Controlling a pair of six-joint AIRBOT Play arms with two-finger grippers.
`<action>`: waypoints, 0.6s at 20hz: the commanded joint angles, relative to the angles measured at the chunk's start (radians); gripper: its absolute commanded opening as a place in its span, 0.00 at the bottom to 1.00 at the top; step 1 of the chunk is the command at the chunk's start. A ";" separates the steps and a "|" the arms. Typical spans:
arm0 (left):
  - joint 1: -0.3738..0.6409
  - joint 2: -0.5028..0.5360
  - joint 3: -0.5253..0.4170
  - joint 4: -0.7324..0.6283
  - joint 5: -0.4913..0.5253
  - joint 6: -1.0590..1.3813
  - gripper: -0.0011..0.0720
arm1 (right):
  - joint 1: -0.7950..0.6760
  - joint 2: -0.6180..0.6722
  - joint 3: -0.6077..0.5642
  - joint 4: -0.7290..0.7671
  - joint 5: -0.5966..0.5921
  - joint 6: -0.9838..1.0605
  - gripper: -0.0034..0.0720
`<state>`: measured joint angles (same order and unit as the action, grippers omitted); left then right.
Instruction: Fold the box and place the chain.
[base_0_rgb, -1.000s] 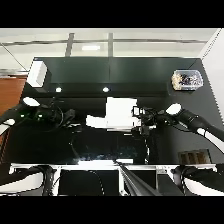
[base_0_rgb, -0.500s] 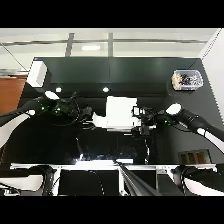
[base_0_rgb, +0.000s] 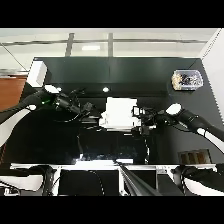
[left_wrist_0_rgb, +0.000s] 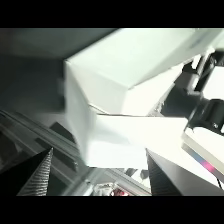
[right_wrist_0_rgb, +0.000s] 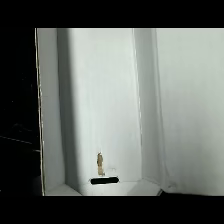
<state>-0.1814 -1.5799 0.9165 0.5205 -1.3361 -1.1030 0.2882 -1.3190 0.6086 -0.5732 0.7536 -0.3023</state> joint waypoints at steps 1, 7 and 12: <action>-0.051 0.000 0.018 -0.014 0.026 0.000 0.84 | 0.001 -0.001 0.000 0.008 -0.014 0.009 0.58; -0.130 0.000 0.085 -0.013 0.064 -0.010 0.75 | 0.001 -0.001 0.000 0.013 -0.019 0.012 0.58; -0.149 0.000 0.114 0.000 0.076 -0.058 0.75 | 0.001 -0.001 0.000 0.013 -0.019 0.011 0.58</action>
<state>-0.3172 -1.5803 1.0138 0.5171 -1.2751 -1.1408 0.2878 -1.3190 0.6086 -0.5606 0.7349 -0.2901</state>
